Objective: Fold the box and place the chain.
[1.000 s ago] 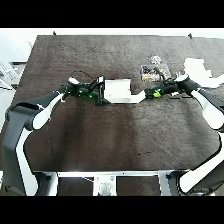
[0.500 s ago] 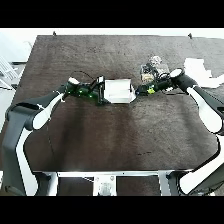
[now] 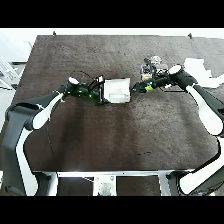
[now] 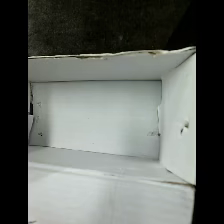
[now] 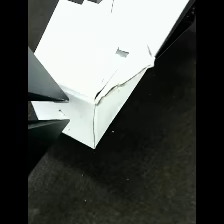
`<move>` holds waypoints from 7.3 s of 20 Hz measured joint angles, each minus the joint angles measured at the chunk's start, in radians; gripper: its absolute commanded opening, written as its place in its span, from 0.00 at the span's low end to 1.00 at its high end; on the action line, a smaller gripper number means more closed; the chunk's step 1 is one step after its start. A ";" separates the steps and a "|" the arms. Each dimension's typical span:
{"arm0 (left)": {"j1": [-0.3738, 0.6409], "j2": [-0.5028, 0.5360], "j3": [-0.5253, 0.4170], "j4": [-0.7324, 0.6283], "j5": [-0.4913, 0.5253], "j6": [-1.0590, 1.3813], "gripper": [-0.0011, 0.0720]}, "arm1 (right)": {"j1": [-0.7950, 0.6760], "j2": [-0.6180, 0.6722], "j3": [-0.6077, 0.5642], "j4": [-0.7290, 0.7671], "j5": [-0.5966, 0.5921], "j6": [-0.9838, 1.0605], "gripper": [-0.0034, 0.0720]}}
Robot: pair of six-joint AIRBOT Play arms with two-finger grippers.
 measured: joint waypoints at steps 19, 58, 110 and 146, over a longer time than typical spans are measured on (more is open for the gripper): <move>-0.001 0.000 0.000 0.000 -0.001 0.001 0.59 | 0.020 0.034 0.003 -0.076 0.019 0.049 0.62; -0.001 0.000 0.000 0.000 -0.002 0.001 0.59 | 0.256 0.010 0.106 -0.618 -0.083 0.528 0.64; -0.001 0.000 0.000 0.001 -0.002 0.002 0.59 | 0.367 -0.014 0.236 -0.890 0.076 0.874 0.65; -0.002 0.000 0.000 0.000 0.002 0.001 0.59 | -0.026 -0.185 0.407 -0.626 -0.219 0.378 0.06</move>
